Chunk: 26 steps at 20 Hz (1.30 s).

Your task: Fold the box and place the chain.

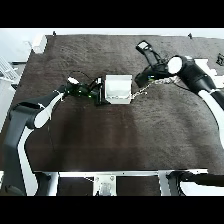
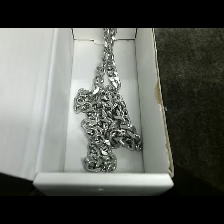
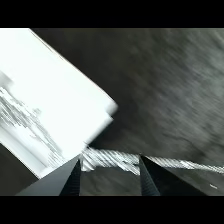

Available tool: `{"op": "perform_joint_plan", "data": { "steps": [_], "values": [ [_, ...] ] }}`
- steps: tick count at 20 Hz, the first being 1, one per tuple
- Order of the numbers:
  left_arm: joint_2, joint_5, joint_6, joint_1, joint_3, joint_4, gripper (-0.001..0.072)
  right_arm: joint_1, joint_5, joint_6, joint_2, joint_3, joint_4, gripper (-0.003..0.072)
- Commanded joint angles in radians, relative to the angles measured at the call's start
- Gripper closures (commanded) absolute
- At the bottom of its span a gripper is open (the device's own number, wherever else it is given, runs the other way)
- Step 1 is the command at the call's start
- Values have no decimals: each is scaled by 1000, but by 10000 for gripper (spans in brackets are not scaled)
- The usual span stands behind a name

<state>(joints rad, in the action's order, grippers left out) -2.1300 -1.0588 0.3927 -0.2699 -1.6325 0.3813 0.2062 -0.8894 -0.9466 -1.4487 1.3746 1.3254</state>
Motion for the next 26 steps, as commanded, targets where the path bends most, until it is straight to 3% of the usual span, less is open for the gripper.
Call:
{"op": "perform_joint_plan", "data": {
  "steps": [1, 3, 5, 10, 21, 25, 26],
  "values": [
    [1, 0, 0, 1, 0, 0, 238, -138, -40, 492, -6, -56, -243, 241],
    [1, 0, 0, 1, 0, 0, 238, -195, -40, 689, -52, -90, -391, 226],
    [1, 0, 0, 1, 0, 0, 238, -219, -55, 777, -122, -98, -478, 148],
    [1, 1, 0, 1, 0, 0, 238, -187, -96, 943, -273, -98, -488, 148],
    [1, 0, 0, 1, 0, 0, 238, -149, -61, 1064, -330, -85, -542, 152],
    [1, 0, 0, 1, 0, 0, 238, -143, -36, 1064, -346, -75, -541, 205],
    [1, 0, 0, 1, 0, 0, 238, -143, -35, 1063, -350, -75, -541, 297]
  ]
}}
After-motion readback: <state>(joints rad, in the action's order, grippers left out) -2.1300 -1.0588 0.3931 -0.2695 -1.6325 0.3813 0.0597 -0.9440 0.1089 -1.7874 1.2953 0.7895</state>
